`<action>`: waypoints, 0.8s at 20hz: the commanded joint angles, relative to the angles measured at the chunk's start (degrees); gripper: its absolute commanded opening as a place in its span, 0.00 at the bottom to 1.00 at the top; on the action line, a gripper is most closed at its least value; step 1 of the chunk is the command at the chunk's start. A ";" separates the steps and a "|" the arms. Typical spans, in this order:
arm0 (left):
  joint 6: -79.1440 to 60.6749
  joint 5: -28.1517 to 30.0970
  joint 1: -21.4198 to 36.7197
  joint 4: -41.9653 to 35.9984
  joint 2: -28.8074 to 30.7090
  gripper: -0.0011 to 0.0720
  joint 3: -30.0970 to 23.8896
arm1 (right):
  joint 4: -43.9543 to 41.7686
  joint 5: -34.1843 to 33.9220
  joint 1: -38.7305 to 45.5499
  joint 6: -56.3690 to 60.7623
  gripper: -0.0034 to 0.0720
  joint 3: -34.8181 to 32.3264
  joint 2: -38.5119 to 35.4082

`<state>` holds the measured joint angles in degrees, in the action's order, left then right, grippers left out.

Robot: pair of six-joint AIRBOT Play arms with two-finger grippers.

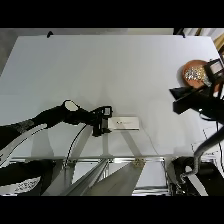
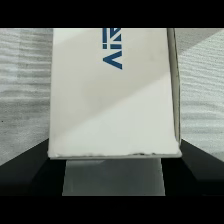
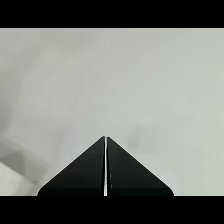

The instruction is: Fold the box and place the chain.

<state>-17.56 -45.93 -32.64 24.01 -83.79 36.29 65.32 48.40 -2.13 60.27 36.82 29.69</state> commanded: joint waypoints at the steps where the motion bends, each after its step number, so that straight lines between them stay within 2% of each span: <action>1: -0.02 0.02 0.04 0.02 0.04 0.36 0.02 | 2.80 15.30 13.42 6.34 0.06 4.79 4.46; 4: -0.02 -0.13 0.04 0.02 0.04 0.36 0.04 | -2.47 28.02 14.49 3.50 0.06 4.72 12.31; 5: -0.02 -0.17 0.04 0.02 0.04 0.36 0.02 | -2.95 29.11 14.01 2.19 0.06 4.59 15.02; 11: -0.02 -0.15 0.04 0.02 0.04 0.36 0.02 | -0.22 23.39 11.43 2.27 0.07 2.29 26.05; 16: -0.02 -0.17 0.04 0.02 0.04 0.36 0.02 | 5.16 23.87 11.43 4.42 0.07 1.81 28.50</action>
<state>-17.58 -46.04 -32.64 24.01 -83.79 36.32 68.01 71.75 9.37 63.70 38.96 56.60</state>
